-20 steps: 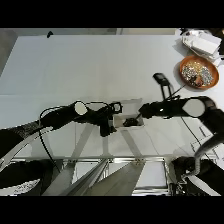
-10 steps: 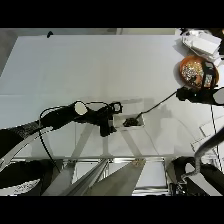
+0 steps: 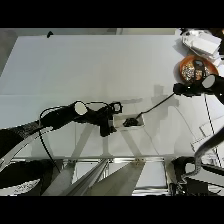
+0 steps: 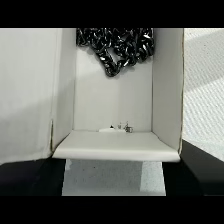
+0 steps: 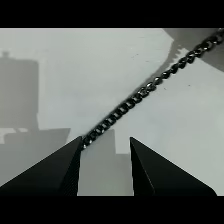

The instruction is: Fold the box and place the chain.

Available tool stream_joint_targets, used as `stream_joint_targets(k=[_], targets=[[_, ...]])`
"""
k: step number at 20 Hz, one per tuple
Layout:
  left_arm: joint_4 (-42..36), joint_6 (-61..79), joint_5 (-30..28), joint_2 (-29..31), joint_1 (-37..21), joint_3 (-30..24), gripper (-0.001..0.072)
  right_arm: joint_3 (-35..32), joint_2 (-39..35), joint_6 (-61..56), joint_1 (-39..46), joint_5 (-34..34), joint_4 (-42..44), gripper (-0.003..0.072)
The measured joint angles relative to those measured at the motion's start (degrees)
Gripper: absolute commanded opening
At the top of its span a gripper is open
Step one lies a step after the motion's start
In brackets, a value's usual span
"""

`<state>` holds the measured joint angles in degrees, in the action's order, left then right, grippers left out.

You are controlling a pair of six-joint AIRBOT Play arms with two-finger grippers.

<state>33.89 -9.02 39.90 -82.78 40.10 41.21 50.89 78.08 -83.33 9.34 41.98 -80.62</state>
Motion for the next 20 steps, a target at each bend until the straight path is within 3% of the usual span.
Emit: stream_joint_targets(k=[11, 19, 20], targets=[[0.0, 0.0, 0.0, 0.0, 0.0, 0.0, 0.0333, 7.7, 6.8, -1.8, -3.4, 11.5, -1.5, 0.0338], [0.0, 0.0, 0.0, 0.0, 0.0, 0.0, 0.0333, 8.0, 9.1, -4.6, -3.5, 13.4, -2.1, 0.0337], [0.0, 0.0, 0.0, 0.0, 0.0, 0.0, 0.0333, 8.1, 9.4, -4.8, -3.5, 13.5, -2.0, 0.0292]])
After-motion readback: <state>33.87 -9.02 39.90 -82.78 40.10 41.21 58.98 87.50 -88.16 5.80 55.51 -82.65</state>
